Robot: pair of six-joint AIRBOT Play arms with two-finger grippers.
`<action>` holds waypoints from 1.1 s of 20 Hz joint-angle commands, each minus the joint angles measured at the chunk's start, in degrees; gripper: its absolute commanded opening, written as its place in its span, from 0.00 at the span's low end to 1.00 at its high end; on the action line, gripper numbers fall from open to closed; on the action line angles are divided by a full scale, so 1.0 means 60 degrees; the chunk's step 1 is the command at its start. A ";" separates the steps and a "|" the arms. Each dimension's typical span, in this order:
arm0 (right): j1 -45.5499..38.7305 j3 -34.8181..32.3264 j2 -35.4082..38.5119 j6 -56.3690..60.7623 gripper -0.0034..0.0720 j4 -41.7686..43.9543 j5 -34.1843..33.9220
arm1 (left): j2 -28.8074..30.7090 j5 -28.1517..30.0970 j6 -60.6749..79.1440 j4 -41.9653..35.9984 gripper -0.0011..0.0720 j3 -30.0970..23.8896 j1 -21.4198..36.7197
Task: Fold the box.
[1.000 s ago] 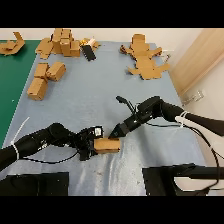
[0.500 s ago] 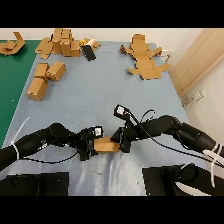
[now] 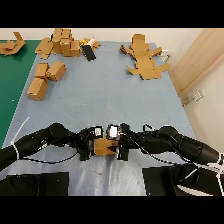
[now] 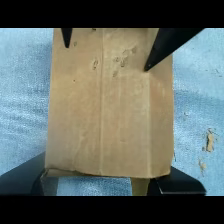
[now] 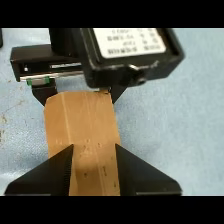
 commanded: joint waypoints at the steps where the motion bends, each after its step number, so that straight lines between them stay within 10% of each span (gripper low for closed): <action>1: 0.0168 -0.0033 0.0015 0.0000 0.61 -0.0251 0.0102 | 0.0004 0.0004 0.0000 0.0000 0.71 0.0000 0.0000; 22: 0.0470 -0.0029 -0.0266 -0.0255 0.61 -0.1111 0.0492 | 0.0004 0.0004 0.0000 0.0000 0.71 0.0000 0.0000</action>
